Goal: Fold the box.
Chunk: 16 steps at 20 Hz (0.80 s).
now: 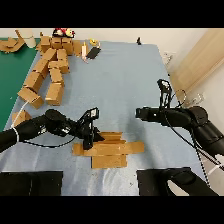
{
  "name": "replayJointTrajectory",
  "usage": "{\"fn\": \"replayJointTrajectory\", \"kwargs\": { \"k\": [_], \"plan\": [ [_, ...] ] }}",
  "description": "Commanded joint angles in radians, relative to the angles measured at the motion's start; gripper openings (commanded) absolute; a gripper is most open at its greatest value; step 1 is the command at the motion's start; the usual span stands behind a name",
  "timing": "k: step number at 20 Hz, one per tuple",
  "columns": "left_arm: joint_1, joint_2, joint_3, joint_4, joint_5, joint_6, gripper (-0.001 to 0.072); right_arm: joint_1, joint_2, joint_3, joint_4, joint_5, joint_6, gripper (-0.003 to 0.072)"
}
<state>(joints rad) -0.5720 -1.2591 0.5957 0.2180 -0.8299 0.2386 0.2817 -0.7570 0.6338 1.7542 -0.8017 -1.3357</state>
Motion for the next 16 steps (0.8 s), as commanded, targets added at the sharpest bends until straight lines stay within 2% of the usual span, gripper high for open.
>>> {"fn": "replayJointTrajectory", "kwargs": {
  "k": [1,5,9,14,16],
  "plan": [
    [0.0,0.0,0.0,0.007,0.008,-0.004,0.0011,0.001,0.002,0.0,0.005,-0.028,-0.005,0.0005],
    [-0.001,0.0,0.0,0.007,0.008,-0.003,0.0011,0.02,0.063,0.0,0.007,-0.183,-0.005,0.0004],
    [-0.001,0.0,0.0,0.006,0.008,-0.003,0.0011,0.177,0.158,-0.004,-0.014,-0.373,0.019,0.0003],
    [-0.001,0.0,0.0,0.006,0.008,-0.003,0.0011,0.531,0.166,-0.016,-0.328,-0.428,0.083,0.0003],
    [-0.001,0.0,0.0,0.006,0.008,-0.003,0.0011,0.672,0.143,-0.016,-0.404,-0.428,0.133,0.0003]
  ]
}}
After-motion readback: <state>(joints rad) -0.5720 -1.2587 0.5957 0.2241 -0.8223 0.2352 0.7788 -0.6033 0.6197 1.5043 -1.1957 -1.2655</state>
